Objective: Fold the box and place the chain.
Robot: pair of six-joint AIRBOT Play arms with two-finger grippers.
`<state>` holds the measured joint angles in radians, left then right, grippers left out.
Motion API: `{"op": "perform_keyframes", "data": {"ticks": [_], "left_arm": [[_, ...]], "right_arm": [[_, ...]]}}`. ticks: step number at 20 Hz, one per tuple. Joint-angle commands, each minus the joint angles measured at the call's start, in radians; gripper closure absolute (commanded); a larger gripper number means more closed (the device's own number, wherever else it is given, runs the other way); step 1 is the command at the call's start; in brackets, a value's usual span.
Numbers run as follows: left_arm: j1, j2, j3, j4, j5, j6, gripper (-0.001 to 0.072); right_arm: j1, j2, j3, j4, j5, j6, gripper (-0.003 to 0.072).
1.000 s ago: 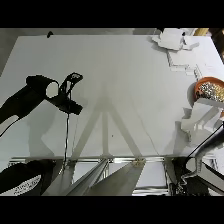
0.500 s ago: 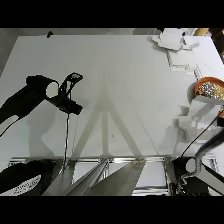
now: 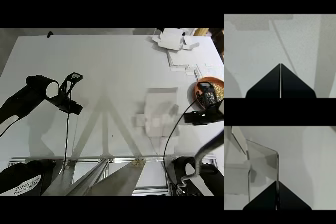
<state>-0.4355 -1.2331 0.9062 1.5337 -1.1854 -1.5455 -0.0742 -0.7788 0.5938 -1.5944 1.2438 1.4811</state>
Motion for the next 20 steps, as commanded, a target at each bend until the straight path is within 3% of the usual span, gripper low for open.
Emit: {"op": "perform_keyframes", "data": {"ticks": [1,7,12,15,17,20], "left_arm": [[0.000,0.000,0.000,-0.009,0.015,-0.004,0.0698],[0.000,0.000,0.000,-0.243,0.220,0.014,0.0699],[-0.002,-0.020,0.000,-0.632,0.261,0.451,0.0681],[-0.002,-0.082,0.000,-0.824,0.182,0.693,0.0422],[-0.003,-0.135,0.000,-0.882,0.115,0.793,0.0357],[-0.003,-0.224,0.000,-0.948,-0.013,0.983,0.0351]], "right_arm": [[0.225,0.099,-0.077,0.106,-0.010,0.127,0.0666],[0.467,0.101,-0.084,0.106,-0.108,0.279,0.0666],[0.511,0.101,-0.084,0.107,-0.111,0.300,0.0665],[0.511,0.101,-0.084,0.107,-0.111,0.300,0.0665],[0.511,0.101,-0.084,0.107,-0.111,0.300,0.0665],[0.511,0.101,-0.084,0.107,-0.111,0.300,0.0665]]}}
